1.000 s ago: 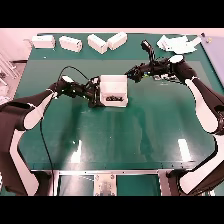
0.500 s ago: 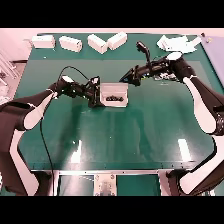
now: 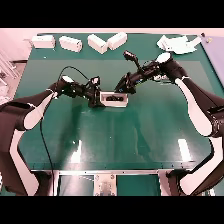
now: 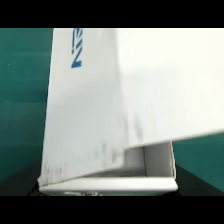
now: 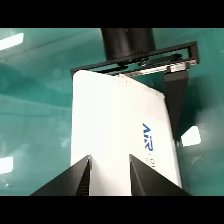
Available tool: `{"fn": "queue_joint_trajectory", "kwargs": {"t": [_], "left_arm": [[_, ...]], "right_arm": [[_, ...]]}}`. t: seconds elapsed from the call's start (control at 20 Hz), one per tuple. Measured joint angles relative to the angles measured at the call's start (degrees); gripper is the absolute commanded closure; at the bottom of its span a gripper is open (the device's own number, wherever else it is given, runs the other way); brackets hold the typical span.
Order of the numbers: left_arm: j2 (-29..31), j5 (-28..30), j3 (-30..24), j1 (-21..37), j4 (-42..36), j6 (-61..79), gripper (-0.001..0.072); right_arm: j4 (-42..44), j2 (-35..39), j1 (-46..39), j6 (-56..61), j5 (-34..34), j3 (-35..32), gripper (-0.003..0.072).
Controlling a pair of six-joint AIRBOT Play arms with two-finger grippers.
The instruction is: Fold the box and place the chain.
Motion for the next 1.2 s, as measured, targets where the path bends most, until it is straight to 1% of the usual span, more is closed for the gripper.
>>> {"fn": "queue_joint_trajectory", "kwargs": {"t": [0.2,0.25,0.3,0.55,0.85,0.9,1.2], "left_arm": [[0.0,0.0,0.0,0.0,0.0,0.0,0.0184],[0.0,0.0,0.0,0.0,0.0,0.0,0.0183],[0.0,0.0,0.0,0.0,0.0,0.0,0.0184],[0.0,0.0,0.0,0.0,0.0,0.0,0.0184],[0.0,0.0,0.0,0.0,0.0,0.0,0.0184],[0.0,0.0,0.0,0.0,0.0,0.0,0.0184],[0.0,0.0,0.0,0.0,0.0,0.0,0.0183]], "right_arm": [[-2.1,0.0,0.6,0.0,1.1,0.0,0.0358],[-2.6,0.0,0.7,0.0,1.3,0.0,0.0308],[-3.3,0.0,0.8,-0.1,1.4,0.0,0.0294],[-5.0,-1.1,1.3,-0.4,1.6,0.9,0.0294],[-7.3,-3.6,2.7,-0.5,1.7,4.9,0.0293],[-8.1,-3.7,2.8,-0.5,1.7,5.3,0.0250],[-11.2,-4.2,3.3,-0.4,1.6,6.4,0.0250]]}}
